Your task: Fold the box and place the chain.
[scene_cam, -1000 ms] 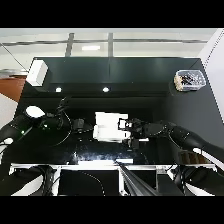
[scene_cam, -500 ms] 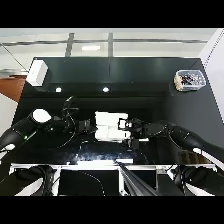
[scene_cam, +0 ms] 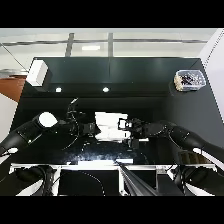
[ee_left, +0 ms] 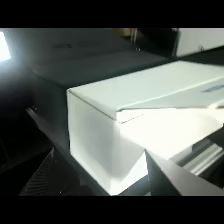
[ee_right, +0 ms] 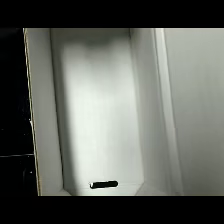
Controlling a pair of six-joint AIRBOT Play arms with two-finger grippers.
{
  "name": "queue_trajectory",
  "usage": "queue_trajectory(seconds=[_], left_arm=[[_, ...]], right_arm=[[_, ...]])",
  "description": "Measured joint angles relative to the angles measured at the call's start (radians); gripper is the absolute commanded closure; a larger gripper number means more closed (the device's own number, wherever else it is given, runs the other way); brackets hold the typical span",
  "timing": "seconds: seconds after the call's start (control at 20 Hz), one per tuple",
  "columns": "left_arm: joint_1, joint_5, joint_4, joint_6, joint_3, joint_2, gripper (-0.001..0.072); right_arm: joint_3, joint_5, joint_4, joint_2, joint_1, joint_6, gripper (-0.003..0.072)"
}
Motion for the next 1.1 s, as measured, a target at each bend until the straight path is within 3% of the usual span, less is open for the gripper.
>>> queue_trajectory(seconds=[0.3, 0.45, 0.55, 0.9, 0.95, 1.0, 1.05, 1.1], left_arm=[[-0.06, 0.082, 0.061, -0.112, 0.0, 0.0, 0.0008], [-0.067, 0.089, 0.069, -0.143, 0.0, 0.0, 0.0079], [-0.082, 0.088, 0.106, -0.192, 0.01, -0.001, 0.0079], [-0.272, 0.013, 0.502, -0.563, 0.141, -0.036, 0.0088], [-0.296, -0.005, 0.536, -0.599, 0.162, -0.055, 0.0091], [-0.316, -0.027, 0.564, -0.631, 0.184, -0.078, 0.0117], [-0.333, -0.047, 0.587, -0.658, 0.205, -0.104, 0.02], [-0.345, -0.068, 0.609, -0.682, 0.224, -0.129, 0.0222]], right_arm=[[0.0, 0.0, 0.0, 0.0, 0.0, 0.0, 0.0297], [0.0, 0.0, 0.0, 0.0, 0.0, 0.0, 0.0297], [0.0, 0.0, 0.0, 0.0, 0.0, 0.0, 0.0297], [0.0, 0.0, 0.0, 0.0, 0.0, 0.0, 0.0298], [0.0, 0.0, 0.0, 0.0, 0.0, 0.0, 0.032], [0.0, 0.0, 0.0, 0.0, 0.0, 0.001, 0.041], [0.0, 0.0, 0.0, 0.0, 0.0, 0.001, 0.0448], [0.0, -0.001, 0.0, 0.0, 0.0, 0.003, 0.0447]])
